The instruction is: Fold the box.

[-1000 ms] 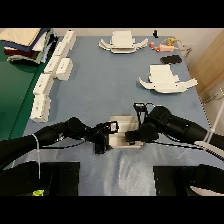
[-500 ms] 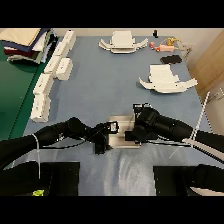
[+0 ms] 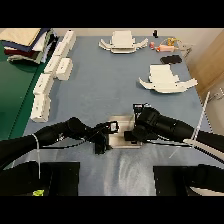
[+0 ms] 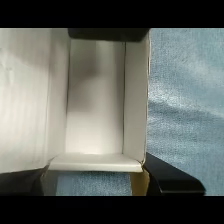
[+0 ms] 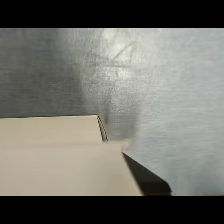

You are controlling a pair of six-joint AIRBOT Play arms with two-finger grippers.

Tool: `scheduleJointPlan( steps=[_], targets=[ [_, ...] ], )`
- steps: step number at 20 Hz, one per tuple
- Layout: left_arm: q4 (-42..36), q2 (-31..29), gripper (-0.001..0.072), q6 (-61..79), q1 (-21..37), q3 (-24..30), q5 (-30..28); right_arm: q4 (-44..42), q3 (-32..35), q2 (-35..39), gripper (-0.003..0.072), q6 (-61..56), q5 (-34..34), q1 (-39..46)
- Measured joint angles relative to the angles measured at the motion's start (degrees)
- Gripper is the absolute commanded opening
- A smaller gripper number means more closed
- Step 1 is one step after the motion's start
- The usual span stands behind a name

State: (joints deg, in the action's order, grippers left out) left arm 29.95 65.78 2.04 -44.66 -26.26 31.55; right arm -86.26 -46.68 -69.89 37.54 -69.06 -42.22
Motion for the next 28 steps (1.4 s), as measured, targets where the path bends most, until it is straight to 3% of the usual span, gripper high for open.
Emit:
scheduleJointPlan(
  steps=[5, 6, 7, 9, 15, 19, 22, 28],
  targets=[
    [0.0, 0.0, 0.0522, 0.0, 0.0, 0.0, 0.0, 1.9, -2.5, 4.6, 0.0281, 0.7, -5.0, 0.1],
    [0.0, 0.0, 0.0523, 0.0, 0.0, 0.0, 0.0, 3.1, -3.4, 6.1, 0.0147, 0.9, -6.5, 0.1],
    [0.0, 0.0, 0.0522, 0.0, 0.0, 0.0, 0.0, 4.5, -4.0, 7.6, 0.0077, 1.1, -7.8, 0.3],
    [0.0, 0.0, 0.0522, 0.0, 0.0, 0.0, 0.0, 6.6, -4.9, 10.3, 0.0003, 2.2, -9.7, 1.9],
    [0.0, 0.0, 0.0523, 0.0, 0.0, 0.0, 0.0, 3.8, -5.1, 11.1, 0.0002, 16.0, -9.8, 17.9],
    [0.0, 0.0, 0.0522, 0.0, 0.0, 0.0, 0.0, -8.9, -5.1, 5.5, 0.0003, 32.7, -3.9, 30.9],
    [0.0, 0.0, 0.0523, 0.0, 0.0, 0.0, 0.0, -25.6, -5.7, -1.0, 0.0003, 48.1, -1.6, 38.4],
    [0.0, 0.0, 0.0523, 0.0, 0.0, 0.0, 0.0, -45.6, -10.7, -10.8, 0.0003, 64.5, -5.2, 42.7]
  ],
)
